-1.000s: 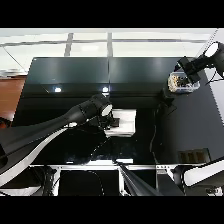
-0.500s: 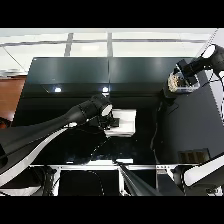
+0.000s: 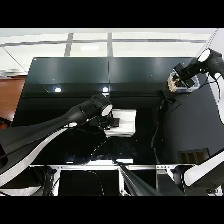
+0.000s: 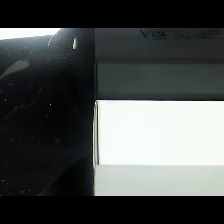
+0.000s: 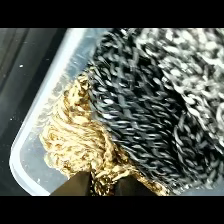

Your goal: Fold the box and place the chain.

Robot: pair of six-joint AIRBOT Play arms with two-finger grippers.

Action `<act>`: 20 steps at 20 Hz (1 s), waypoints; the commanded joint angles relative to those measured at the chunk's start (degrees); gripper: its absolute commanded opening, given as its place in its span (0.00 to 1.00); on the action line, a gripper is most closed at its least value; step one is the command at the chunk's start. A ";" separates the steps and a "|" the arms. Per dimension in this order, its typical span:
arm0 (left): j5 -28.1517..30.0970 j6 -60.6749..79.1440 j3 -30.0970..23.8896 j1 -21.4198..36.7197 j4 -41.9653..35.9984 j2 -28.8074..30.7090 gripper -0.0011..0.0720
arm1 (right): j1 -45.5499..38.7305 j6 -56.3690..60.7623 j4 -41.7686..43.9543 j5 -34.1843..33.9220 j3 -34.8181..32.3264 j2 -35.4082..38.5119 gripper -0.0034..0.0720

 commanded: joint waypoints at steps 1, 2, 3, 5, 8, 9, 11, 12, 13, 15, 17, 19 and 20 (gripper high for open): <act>0.00 0.02 0.00 0.02 0.00 0.00 0.05 | -0.48 -11.78 3.85 0.42 0.07 0.57 0.06; 0.00 0.02 0.00 0.02 0.00 0.00 0.05 | -0.79 -14.64 4.70 0.63 0.07 1.64 0.06; 0.00 0.02 0.00 0.02 0.00 0.00 0.05 | -0.90 -18.05 4.72 1.01 0.07 3.34 0.06; 0.00 0.02 0.00 0.07 0.00 0.00 0.05 | -1.27 -24.98 4.42 2.34 0.07 7.63 0.06; -0.02 0.02 0.00 0.07 0.00 0.00 0.05 | -1.33 -33.16 3.26 5.27 0.07 15.89 0.06; -0.02 0.02 0.00 0.04 0.00 0.00 0.05 | -1.36 -34.62 3.26 5.97 0.04 19.06 0.06; 0.00 0.02 0.00 0.07 0.00 0.00 0.05 | -1.33 -36.59 3.37 6.19 0.04 25.66 0.06; 0.00 0.02 0.00 0.07 0.00 0.00 0.05 | -1.33 -37.62 3.37 6.21 0.04 28.94 0.06; -0.02 0.02 0.00 0.07 0.00 0.00 0.05 | -1.33 -38.38 3.39 6.21 0.04 32.35 0.06; -0.02 0.02 0.00 0.07 0.00 0.00 0.05 | -1.29 -38.97 3.61 6.08 0.07 38.62 0.06; -0.02 0.02 0.00 0.07 0.00 0.00 0.05 | -1.07 -40.33 5.90 5.99 0.07 44.06 0.06; -0.02 0.02 0.00 0.07 0.00 0.00 0.05 | -0.68 -41.66 9.90 5.20 0.07 48.61 0.06; -0.02 0.02 0.00 0.07 0.00 0.00 0.05 | -0.15 -42.60 11.56 4.98 0.07 50.53 0.06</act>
